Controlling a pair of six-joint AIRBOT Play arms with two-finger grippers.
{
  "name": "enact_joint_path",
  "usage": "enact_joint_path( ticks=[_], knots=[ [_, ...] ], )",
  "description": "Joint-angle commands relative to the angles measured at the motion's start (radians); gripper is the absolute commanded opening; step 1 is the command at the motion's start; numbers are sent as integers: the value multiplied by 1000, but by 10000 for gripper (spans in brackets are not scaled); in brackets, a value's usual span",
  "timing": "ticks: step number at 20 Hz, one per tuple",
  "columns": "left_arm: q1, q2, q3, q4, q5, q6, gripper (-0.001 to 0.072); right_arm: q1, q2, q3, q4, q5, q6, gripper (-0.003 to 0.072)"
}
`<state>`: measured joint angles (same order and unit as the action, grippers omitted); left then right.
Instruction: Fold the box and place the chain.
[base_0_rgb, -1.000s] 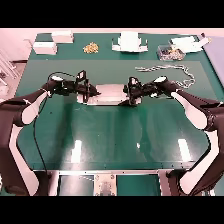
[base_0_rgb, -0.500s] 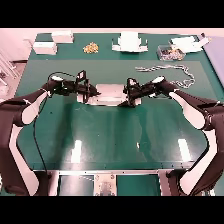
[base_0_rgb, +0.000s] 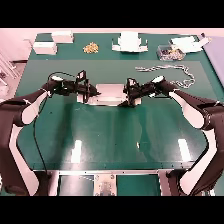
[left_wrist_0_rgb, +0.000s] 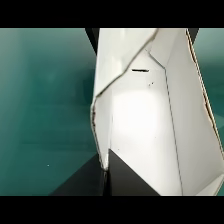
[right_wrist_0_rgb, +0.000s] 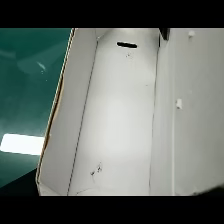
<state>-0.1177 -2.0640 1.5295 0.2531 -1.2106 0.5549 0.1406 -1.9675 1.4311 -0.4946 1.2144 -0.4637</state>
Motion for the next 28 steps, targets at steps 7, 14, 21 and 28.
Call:
enact_joint_path(
  ticks=[7, 14, 21, 28],
  knots=[
    [1, 0, 0, 0, 0, 0, 19, 1, -5, 2, -23, 0, 0, 569],
    [1, 0, 0, 0, 7, 0, 19, 1, -4, 2, -22, 3, 0, 570],
    [1, 0, 0, 0, 7, 0, 19, 0, -4, 1, -18, 11, 0, 570],
    [1, 0, 0, 0, 7, 0, 19, 0, -4, -2, -19, 10, 0, 570]
  ],
)
